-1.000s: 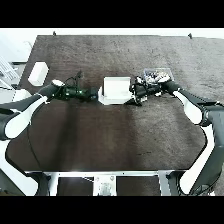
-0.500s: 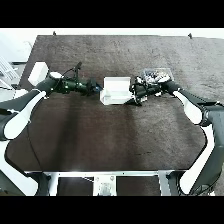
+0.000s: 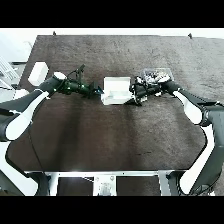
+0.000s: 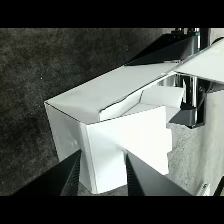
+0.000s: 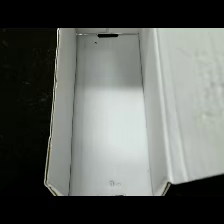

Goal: Fold the box and place the chain.

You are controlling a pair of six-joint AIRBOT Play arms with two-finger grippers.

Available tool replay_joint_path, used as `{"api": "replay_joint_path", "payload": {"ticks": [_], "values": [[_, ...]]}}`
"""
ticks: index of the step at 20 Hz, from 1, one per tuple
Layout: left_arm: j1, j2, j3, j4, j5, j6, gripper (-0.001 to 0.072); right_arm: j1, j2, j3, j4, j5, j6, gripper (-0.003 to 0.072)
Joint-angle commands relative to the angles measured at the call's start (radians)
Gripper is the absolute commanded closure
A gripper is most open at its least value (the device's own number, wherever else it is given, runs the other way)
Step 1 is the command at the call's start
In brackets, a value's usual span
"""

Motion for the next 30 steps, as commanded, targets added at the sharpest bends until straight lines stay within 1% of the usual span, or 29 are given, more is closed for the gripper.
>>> {"api": "replay_joint_path", "payload": {"ticks": [1,8,10,13,16,22,27,30], "values": [[-0.006,0.000,0.001,0.005,0.001,-0.037,0.0380,0.001,0.000,0.000,0.000,0.000,0.000,0.0103],[-0.042,0.000,0.009,0.025,0.011,-0.119,0.0381,0.001,0.000,0.000,0.000,0.000,0.000,0.0103],[-0.054,0.001,0.039,0.094,0.005,-0.196,0.0381,0.001,0.000,0.000,0.000,0.000,0.000,0.0103],[-0.072,0.001,0.114,0.274,-0.054,-0.334,0.0381,0.001,0.000,0.000,0.000,0.000,0.000,0.0103],[-0.093,0.001,0.163,0.358,-0.066,-0.389,0.0381,0.001,0.000,0.000,0.000,0.000,0.000,0.0103],[-0.130,0.000,0.174,0.415,-0.002,-0.466,0.0381,0.001,0.000,0.000,0.000,0.000,0.000,0.0103],[-0.151,0.000,0.174,0.484,0.035,-0.512,0.0381,0.001,0.000,0.000,0.000,0.000,0.000,0.0103],[-0.159,0.000,0.174,0.509,0.040,-0.531,0.0381,0.001,0.000,0.000,0.000,0.000,0.000,0.0103]]}}
